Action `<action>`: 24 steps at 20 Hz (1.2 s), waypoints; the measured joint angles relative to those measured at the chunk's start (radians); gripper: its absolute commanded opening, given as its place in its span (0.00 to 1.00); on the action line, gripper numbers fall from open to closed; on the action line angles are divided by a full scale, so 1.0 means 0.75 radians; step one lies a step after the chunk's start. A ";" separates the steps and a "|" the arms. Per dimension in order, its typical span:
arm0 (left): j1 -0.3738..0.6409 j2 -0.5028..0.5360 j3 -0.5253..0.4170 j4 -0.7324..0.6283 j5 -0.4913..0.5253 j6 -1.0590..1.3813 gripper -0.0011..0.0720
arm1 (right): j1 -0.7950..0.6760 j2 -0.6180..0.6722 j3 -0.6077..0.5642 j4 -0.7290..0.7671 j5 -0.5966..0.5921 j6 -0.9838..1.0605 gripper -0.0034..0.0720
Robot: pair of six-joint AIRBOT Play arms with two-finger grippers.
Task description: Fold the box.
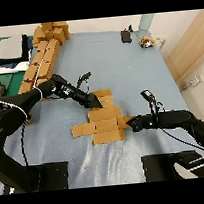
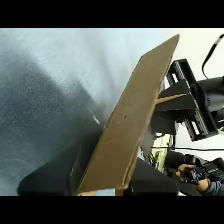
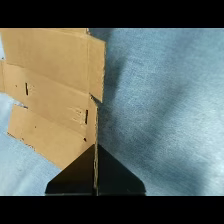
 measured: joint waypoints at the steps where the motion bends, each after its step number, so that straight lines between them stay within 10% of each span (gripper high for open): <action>1: 0.000 -0.002 0.001 0.002 -0.009 0.010 0.24 | 0.000 0.000 -0.001 0.000 0.000 0.000 0.05; 9: 0.000 -0.004 0.001 -0.005 -0.036 0.050 0.24 | 0.000 0.000 -0.001 0.000 -0.001 0.001 0.05; 11: 0.000 -0.004 0.001 -0.005 -0.038 0.058 0.03 | 0.001 0.000 -0.001 0.000 -0.001 0.001 0.05; 17: 0.000 -0.004 0.001 -0.007 -0.040 0.090 0.03 | 0.000 -0.001 -0.001 0.000 -0.001 0.001 0.05; 20: -0.002 -0.004 0.001 -0.008 -0.036 0.092 0.03 | 0.000 0.000 -0.001 0.001 -0.001 0.001 0.59; 24: -0.020 0.005 0.011 -0.012 -0.026 0.064 0.03 | -0.009 0.000 0.012 -0.071 0.032 0.027 0.65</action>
